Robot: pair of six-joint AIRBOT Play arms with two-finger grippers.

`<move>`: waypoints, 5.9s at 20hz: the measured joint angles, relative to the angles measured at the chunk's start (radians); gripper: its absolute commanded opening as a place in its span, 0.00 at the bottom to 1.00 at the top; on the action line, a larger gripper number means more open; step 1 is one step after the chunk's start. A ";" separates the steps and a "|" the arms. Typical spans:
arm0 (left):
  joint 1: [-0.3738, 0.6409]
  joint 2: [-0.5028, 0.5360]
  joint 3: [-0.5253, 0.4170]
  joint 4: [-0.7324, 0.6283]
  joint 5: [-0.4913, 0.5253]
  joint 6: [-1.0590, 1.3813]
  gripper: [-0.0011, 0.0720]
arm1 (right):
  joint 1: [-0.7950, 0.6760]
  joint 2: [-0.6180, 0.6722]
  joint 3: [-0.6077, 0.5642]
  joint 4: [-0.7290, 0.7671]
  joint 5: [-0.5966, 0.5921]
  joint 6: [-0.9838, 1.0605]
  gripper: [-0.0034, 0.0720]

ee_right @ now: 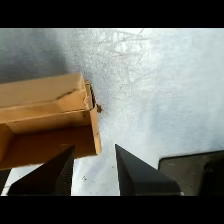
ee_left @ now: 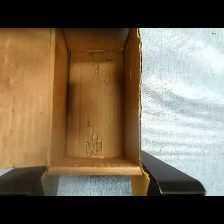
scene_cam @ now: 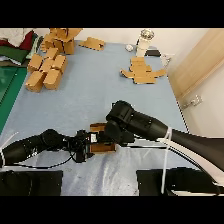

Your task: Fold the box.

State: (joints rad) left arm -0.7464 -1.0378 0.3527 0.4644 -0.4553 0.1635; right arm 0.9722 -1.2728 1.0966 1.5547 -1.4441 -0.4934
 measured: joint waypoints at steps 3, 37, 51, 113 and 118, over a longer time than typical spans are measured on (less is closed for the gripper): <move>0.000 0.000 0.000 0.000 0.000 0.000 0.54 | -0.013 0.044 0.001 -0.045 -0.049 0.023 0.11; 0.000 0.000 0.000 0.001 0.000 0.000 0.54 | -0.265 0.327 -0.554 0.684 0.678 -1.883 0.05; 0.000 0.000 0.000 0.000 0.000 0.000 0.54 | 0.037 0.613 -0.692 0.259 0.903 -1.891 0.69; 0.000 0.000 0.000 0.000 0.003 0.000 0.54 | 0.160 0.497 -0.663 -0.188 0.938 -1.714 0.26; 0.000 0.000 0.000 0.002 0.001 0.002 0.54 | 0.182 0.524 -0.656 -0.195 0.928 -1.706 0.26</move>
State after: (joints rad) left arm -0.7464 -1.0378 0.3527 0.4660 -0.4541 0.1650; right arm 1.1538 -0.7486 0.4408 1.3594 -0.5163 -2.1990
